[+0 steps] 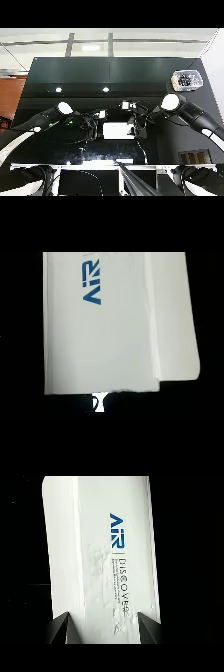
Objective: Fold the box and place the chain.
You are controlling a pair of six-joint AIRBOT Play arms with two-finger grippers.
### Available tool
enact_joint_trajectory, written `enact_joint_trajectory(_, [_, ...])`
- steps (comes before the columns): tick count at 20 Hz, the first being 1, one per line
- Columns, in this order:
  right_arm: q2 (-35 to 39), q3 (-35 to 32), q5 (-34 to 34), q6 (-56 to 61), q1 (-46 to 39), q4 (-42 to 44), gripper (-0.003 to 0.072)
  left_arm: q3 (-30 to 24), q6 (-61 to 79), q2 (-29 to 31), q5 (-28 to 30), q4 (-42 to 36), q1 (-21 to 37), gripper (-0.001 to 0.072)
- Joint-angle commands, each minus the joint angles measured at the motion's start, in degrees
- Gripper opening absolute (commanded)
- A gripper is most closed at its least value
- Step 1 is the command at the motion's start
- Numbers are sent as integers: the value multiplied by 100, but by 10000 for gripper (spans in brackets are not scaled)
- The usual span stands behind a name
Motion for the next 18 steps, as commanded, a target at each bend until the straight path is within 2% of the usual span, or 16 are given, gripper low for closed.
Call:
enact_joint_trajectory(1, [-2,2,-103,17,35,50,491,4,0,-4,0,0,-2,490])
enact_joint_trajectory(10, [59,48,-236,103,35,50,490,4,0,-4,-20,0,-2,490])
enact_joint_trajectory(12, [59,48,22,-20,37,48,494,4,0,-4,-20,0,-2,490])
enact_joint_trajectory(13, [57,48,232,-92,37,48,545,4,0,-4,-20,2,-2,490])
enact_joint_trajectory(14, [57,48,358,-92,55,31,637,4,0,-4,-17,2,-2,490])
enact_joint_trajectory(18, [55,42,-72,-74,219,-258,637,4,0,-4,-20,0,-2,490])
